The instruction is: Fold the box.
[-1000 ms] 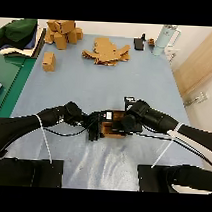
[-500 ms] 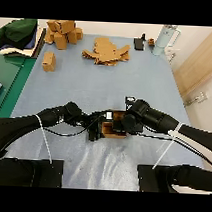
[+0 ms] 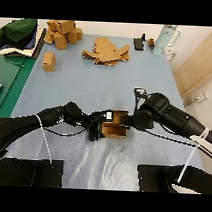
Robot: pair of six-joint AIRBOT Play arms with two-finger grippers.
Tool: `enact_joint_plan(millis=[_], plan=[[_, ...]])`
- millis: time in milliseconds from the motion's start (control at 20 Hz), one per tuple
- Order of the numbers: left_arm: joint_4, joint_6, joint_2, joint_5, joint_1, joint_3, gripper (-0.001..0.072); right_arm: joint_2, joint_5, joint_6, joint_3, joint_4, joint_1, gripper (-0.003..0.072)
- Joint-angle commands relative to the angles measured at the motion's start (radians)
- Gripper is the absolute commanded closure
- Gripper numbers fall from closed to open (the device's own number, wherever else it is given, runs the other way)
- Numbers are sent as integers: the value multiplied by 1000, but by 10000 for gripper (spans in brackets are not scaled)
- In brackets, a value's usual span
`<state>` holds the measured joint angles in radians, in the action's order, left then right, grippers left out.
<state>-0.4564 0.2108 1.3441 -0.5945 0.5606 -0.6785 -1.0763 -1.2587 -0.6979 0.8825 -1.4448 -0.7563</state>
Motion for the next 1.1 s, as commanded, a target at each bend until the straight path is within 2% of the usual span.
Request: enact_joint_plan(millis=[0,50,100,150,200,250,300,350,450,550,700,800,900,1050], plan=[[0,0,0,0,0,0,117,31,-77,-81,3,93,56,424],[0,0,0,0,0,0,117,29,-48,-127,2,98,98,475],[0,0,0,0,0,0,116,21,-10,-171,2,95,150,588],[0,0,0,0,0,0,116,4,42,-234,2,74,223,610],[0,0,0,0,0,0,117,-23,104,-330,2,13,304,684],[0,0,0,0,0,0,116,-65,183,-495,3,-111,401,684],[0,0,0,0,0,0,117,-117,243,-723,5,-314,496,684],[0,0,0,0,0,0,117,-171,251,-947,12,-551,574,684],[0,0,0,0,0,0,117,-290,140,-1346,44,-995,668,684],[0,0,0,0,0,0,116,-380,-27,-1569,87,-1186,678,685],[0,0,0,0,0,0,116,-395,-137,-1704,95,-1200,626,685],[0,0,0,0,0,0,117,-343,-131,-1746,61,-1192,584,685],[0,0,0,0,0,0,116,-244,-60,-1750,-13,-1139,535,685],[0,0,0,0,0,0,116,-46,159,-1749,-176,-1022,438,684]])
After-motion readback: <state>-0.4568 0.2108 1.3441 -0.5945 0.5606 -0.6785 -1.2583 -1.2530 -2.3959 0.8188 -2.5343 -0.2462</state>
